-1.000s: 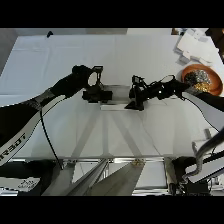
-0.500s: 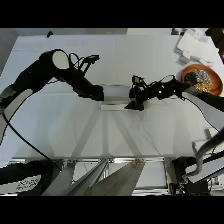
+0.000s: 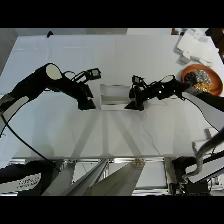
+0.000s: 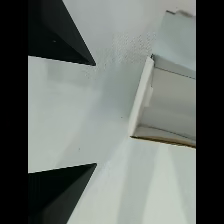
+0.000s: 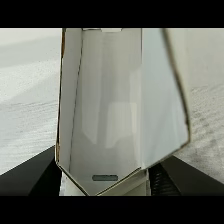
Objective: Fold the box and place the chain.
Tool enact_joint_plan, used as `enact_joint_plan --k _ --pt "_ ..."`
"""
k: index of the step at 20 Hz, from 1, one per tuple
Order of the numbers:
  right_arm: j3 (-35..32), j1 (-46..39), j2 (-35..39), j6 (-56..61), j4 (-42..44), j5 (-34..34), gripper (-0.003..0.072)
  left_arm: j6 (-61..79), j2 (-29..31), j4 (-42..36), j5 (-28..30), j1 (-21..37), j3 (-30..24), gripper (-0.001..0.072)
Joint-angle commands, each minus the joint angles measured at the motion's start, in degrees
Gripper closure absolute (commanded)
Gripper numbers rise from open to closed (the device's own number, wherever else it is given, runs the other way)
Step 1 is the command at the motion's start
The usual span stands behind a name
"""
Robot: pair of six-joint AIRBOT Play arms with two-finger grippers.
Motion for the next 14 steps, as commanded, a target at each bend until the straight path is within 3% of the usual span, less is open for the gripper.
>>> enact_joint_plan --k 1,4,8,14 --pt "0.04 0.02 -0.02 0.00 0.00 0.00 0.0230 23.32 -4.33 -2.40 4.15 2.19 -0.81 0.0011" --pt "0.04 0.02 -0.02 0.00 0.00 0.00 0.0230 29.92 -7.34 -11.91 4.50 4.87 -0.81 0.0011" --pt "0.04 0.02 -0.02 0.00 0.00 0.00 0.0230 47.43 -11.10 -27.54 -1.64 9.60 -0.81 0.0011" --pt "0.04 0.02 -0.02 0.00 0.00 0.00 0.0230 49.03 -14.27 -29.05 -7.93 9.60 -0.81 0.0011"
